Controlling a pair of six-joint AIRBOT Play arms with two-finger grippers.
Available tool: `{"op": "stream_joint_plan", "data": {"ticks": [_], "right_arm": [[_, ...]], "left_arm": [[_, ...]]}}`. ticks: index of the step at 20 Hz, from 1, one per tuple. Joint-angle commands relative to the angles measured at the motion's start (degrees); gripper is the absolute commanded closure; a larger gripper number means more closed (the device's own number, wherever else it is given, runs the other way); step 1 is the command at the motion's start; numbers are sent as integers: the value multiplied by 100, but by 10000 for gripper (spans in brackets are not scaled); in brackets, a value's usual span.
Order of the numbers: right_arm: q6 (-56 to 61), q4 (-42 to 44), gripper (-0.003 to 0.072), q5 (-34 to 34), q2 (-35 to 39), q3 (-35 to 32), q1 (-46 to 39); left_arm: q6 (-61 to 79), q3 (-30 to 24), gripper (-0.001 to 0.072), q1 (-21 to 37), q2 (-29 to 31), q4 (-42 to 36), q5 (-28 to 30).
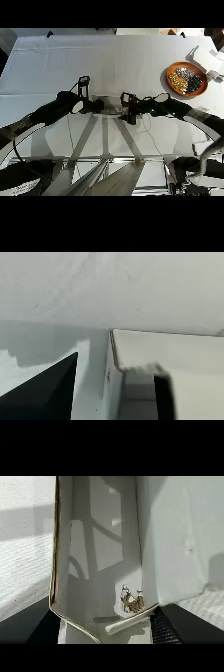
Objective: Fold the box and place the chain.
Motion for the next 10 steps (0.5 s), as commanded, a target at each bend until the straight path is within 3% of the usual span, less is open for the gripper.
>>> {"op": "stream_joint_plan", "data": {"ticks": [1,7,10], "right_arm": [[-2,9,148,4,-2,0,0],[-2,9,148,4,-2,0,0],[-2,7,148,7,-2,0,0]], "left_arm": [[334,4,197,0,308,2,-297],[2468,2,199,17,1410,-901,-1814],[4122,-22,199,389,1917,-1550,-2068]]}}
